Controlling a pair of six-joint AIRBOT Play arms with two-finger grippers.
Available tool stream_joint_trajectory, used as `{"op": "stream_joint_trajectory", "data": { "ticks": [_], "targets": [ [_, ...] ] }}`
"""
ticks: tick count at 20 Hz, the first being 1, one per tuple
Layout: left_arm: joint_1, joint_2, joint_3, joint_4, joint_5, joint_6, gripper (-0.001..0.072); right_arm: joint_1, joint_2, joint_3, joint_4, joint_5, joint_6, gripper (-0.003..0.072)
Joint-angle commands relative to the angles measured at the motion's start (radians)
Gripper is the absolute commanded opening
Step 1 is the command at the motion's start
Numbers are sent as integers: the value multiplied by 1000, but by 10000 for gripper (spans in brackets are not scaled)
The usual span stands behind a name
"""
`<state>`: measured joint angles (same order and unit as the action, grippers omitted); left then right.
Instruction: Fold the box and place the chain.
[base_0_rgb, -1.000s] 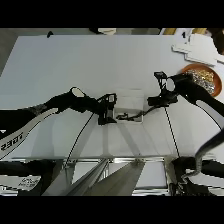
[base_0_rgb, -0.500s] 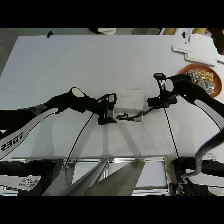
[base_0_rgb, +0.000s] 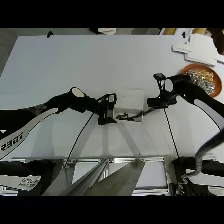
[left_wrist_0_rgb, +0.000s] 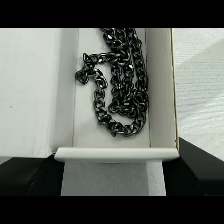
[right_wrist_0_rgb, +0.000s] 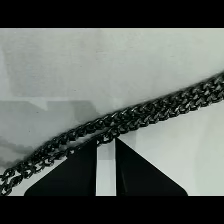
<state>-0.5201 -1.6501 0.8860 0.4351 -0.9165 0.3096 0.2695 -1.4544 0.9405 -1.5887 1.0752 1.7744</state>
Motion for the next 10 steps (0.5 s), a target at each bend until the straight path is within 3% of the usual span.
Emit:
{"op": "stream_joint_trajectory", "data": {
  "ticks": [1, 5, 10],
  "targets": [
    [1, 1, 1, 0, 0, 0, 209, 0, -6, -2, -4, 2, 5, 45],
    [1, 1, 1, 0, 0, 0, 209, 14, 45, -2, -16, 24, -35, 14],
    [1, 1, 1, 0, 0, 0, 209, 96, 227, -2, -29, 80, -68, 14]
  ]
}}
